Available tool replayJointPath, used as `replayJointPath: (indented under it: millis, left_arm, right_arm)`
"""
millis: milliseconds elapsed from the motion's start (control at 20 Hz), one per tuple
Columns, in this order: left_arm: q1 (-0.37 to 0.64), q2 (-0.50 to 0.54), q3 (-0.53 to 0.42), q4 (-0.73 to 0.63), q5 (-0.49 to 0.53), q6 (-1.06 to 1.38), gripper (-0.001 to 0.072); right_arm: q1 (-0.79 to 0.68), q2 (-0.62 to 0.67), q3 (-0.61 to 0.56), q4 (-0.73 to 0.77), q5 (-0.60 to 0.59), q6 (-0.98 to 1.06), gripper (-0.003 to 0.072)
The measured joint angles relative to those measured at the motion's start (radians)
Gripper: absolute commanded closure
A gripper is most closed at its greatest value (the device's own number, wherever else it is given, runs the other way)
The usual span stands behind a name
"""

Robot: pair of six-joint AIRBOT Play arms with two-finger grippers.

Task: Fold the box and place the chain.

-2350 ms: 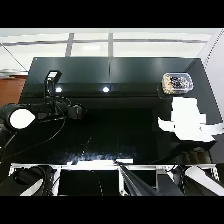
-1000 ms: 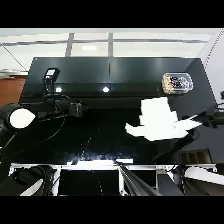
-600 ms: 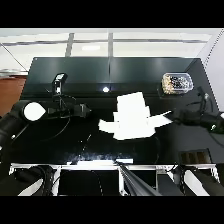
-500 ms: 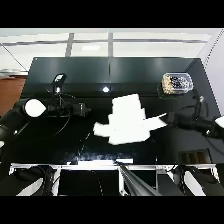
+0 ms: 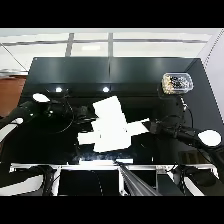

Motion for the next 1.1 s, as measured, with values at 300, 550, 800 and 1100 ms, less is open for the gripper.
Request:
replayJointPath:
  millis: [300, 550, 800, 1100]
  left_arm:
    - [-0.008, -0.148, 0.000, -0.101, -0.071, 0.200, 0.0010]
    - [-0.011, -0.195, 0.000, -0.209, -0.105, 0.428, 0.0010]
    - [-0.018, -0.204, 0.000, -0.246, -0.229, 0.643, 0.0012]
    - [-0.020, -0.206, 0.000, -0.181, -0.312, 0.755, 0.0161]
  right_arm:
    - [0.031, 0.005, -0.004, 0.035, -0.038, 0.007, 0.0664]
    - [0.035, 0.005, -0.004, 0.044, -0.024, 0.008, 0.0664]
    - [0.036, 0.006, -0.004, 0.043, -0.007, 0.009, 0.0664]
    - [0.036, 0.006, -0.004, -0.023, -0.003, 0.062, 0.0665]
